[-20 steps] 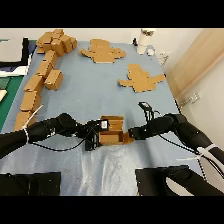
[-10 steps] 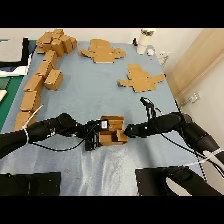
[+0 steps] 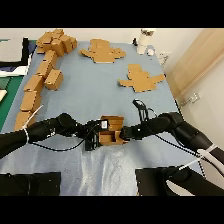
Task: Fold the box.
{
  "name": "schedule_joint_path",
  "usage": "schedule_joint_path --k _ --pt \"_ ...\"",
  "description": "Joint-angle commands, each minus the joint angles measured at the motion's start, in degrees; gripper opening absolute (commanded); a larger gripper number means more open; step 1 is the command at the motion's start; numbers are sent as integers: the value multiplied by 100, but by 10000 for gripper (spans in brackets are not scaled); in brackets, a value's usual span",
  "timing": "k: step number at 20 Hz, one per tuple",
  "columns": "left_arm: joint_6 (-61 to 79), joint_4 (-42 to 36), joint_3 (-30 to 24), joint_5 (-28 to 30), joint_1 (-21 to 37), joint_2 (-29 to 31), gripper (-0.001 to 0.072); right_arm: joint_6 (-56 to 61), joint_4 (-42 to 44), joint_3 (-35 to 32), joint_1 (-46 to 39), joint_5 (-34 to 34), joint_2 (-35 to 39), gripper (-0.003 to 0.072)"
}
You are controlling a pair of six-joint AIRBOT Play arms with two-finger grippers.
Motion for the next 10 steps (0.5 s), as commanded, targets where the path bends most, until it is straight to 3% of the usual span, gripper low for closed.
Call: schedule_joint_path --k 1,4,10 --pt "0 2 7 2 0 0 469 1729 -1451 461 903 -107 -424 460" --pt "0 2 7 2 0 0 469 2835 -2371 979 1587 -614 -981 461" --pt "0 2 7 2 0 0 469 3530 -2680 1534 1941 -1091 -1912 460"
